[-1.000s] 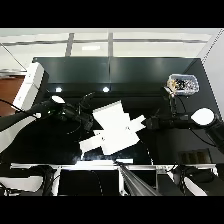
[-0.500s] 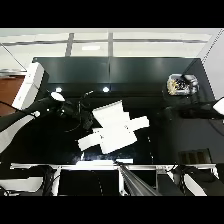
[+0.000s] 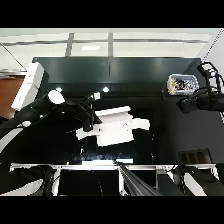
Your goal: Fold the box and place the chain.
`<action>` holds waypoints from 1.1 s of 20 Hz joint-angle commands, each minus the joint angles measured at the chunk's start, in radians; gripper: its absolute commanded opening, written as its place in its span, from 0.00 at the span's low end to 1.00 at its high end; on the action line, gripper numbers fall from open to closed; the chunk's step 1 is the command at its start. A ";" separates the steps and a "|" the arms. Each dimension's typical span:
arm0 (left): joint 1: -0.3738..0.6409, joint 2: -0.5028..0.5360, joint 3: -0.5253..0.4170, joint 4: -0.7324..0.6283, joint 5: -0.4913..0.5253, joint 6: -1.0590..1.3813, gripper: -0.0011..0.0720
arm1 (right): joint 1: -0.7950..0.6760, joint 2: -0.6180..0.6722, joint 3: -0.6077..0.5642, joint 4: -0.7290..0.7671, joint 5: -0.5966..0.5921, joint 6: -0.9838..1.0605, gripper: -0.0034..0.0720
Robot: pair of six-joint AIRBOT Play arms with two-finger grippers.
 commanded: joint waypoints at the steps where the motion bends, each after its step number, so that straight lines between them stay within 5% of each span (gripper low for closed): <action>1: -0.032 0.031 -0.035 0.021 0.059 0.082 0.05 | -0.003 0.000 -0.002 0.029 -0.023 -0.027 0.97; 7: -0.054 0.035 -0.133 0.020 0.240 0.122 0.05 | -0.002 0.000 -0.114 0.399 0.041 -0.549 0.97; 11: -0.063 0.032 -0.155 0.008 0.290 0.143 0.05 | 0.066 0.000 -0.230 0.524 0.042 -0.725 0.97; 22: -0.106 -0.013 -0.155 -0.051 0.294 0.305 0.05 | 0.415 -0.013 -0.288 0.493 -0.105 -0.819 0.97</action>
